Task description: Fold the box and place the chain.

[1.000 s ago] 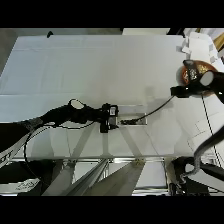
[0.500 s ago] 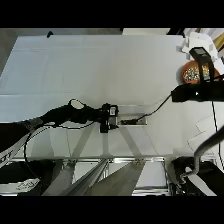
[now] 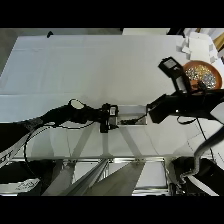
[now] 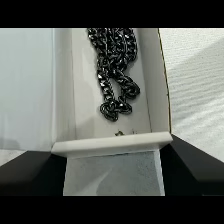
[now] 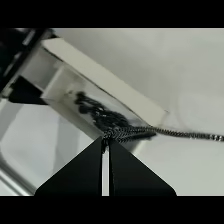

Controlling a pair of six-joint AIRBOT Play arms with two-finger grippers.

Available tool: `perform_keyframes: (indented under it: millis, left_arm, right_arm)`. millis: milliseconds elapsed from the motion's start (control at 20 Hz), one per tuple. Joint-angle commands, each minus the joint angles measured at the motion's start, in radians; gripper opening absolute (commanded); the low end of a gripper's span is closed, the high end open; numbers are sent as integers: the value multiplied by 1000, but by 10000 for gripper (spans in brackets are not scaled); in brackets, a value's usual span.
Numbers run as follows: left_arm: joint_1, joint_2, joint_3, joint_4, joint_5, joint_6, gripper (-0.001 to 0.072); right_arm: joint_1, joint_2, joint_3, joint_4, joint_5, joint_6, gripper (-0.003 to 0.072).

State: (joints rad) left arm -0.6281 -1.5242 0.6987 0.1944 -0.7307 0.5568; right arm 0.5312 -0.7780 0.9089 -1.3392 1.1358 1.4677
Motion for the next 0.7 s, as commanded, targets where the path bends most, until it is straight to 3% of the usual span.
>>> perform_keyframes:
  millis: [0,650]
  left_arm:
    - [1,0,1,0,0,0,73]
    - [1,0,1,0,0,0,73]
  right_arm:
    - [101,-38,1,1,-58,22,16]
    - [217,-364,-27,37,-161,26,17]
